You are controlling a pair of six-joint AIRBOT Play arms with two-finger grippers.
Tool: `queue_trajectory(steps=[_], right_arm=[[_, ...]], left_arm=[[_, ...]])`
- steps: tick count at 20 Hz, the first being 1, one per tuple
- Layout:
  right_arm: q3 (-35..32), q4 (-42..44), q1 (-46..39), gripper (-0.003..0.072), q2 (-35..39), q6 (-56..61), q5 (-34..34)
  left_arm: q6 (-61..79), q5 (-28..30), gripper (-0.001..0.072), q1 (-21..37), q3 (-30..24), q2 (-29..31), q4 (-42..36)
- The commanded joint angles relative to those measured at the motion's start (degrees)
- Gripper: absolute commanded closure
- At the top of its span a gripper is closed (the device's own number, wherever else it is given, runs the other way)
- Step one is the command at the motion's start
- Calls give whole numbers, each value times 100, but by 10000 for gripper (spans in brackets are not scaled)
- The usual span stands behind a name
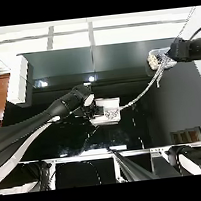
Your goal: Fold the box and place the chain.
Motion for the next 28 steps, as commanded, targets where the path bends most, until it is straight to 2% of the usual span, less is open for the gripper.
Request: queue_trajectory(steps=[1,3,6,11,16,19,24,28], right_arm=[[-20,1189,352,670,509,-63,400],[-15,1849,715,670,509,-63,216],[52,2632,1104,670,509,-76,-452],[470,3252,1379,670,509,-149,-1043],[479,3287,1478,669,433,-149,-1104],[376,2771,1716,669,282,-85,-710],[-667,2463,2133,669,4,142,-758],[-1145,2059,2162,669,-164,168,-688]], left_arm=[[0,7,681,4,7,-4,2],[0,7,681,4,7,-4,2],[2,7,681,4,7,-4,2],[2,7,681,4,7,-4,0],[0,11,681,4,7,-4,2],[0,22,681,4,7,-4,2],[0,22,681,4,7,-4,2],[0,22,681,4,7,-4,2]])
